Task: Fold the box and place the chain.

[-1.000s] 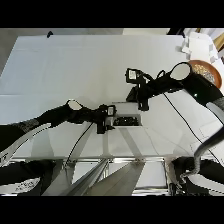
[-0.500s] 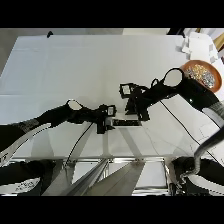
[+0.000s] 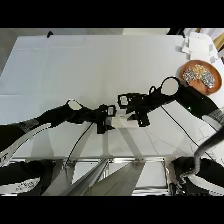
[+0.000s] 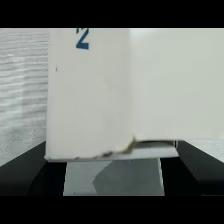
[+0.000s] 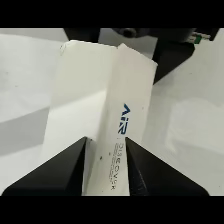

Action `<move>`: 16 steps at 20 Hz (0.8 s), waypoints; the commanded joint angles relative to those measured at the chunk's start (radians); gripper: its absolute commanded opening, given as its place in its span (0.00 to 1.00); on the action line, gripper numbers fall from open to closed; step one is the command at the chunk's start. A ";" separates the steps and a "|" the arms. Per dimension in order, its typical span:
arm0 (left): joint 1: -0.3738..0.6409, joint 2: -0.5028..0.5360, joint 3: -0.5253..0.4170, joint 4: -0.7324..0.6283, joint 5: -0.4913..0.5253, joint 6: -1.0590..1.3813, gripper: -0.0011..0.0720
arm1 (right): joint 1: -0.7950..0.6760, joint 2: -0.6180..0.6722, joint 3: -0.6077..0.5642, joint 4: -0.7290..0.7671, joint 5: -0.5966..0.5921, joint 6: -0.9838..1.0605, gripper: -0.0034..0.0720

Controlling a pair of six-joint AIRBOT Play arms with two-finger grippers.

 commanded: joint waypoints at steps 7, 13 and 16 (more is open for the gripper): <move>0.000 0.000 0.001 0.000 0.000 0.001 0.38 | 0.003 0.002 -0.013 -0.003 -0.052 0.005 0.38; 0.000 0.000 0.001 0.000 0.000 0.001 0.38 | 0.003 0.002 -0.023 -0.006 -0.022 0.005 0.14; 0.000 0.000 0.001 0.000 0.000 0.001 0.38 | 0.003 0.002 -0.050 -0.006 -0.041 0.005 0.14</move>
